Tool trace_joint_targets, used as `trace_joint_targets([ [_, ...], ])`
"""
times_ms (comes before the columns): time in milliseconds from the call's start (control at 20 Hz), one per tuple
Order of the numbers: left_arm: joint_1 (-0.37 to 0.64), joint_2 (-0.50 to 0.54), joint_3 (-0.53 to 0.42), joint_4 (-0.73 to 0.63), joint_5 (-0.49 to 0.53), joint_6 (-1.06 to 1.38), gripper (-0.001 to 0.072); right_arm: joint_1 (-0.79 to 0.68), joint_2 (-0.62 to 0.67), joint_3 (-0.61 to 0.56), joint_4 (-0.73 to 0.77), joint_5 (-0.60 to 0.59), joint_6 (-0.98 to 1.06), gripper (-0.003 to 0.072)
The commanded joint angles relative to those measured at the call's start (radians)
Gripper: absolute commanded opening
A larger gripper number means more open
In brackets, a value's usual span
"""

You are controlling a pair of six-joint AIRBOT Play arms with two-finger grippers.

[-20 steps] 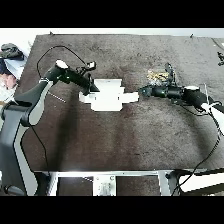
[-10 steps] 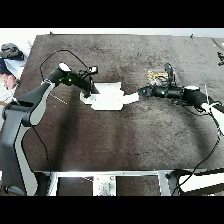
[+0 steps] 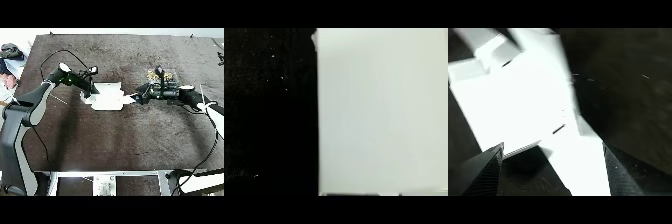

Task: Fold the box and place the chain.

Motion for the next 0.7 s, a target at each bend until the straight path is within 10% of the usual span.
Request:
trace_joint_targets([
  [0, 0.001, 0.000, 0.000, 0.000, -0.001, 0.000, 0.0012, 0.083, 0.001, 0.001, -0.070, -0.021, -0.166, 0.0718],
  [650, 0.001, 0.000, 0.000, -0.001, 0.001, 0.000, 0.0012, 0.317, 0.003, 0.001, -0.357, -0.241, -0.214, 0.0719],
])
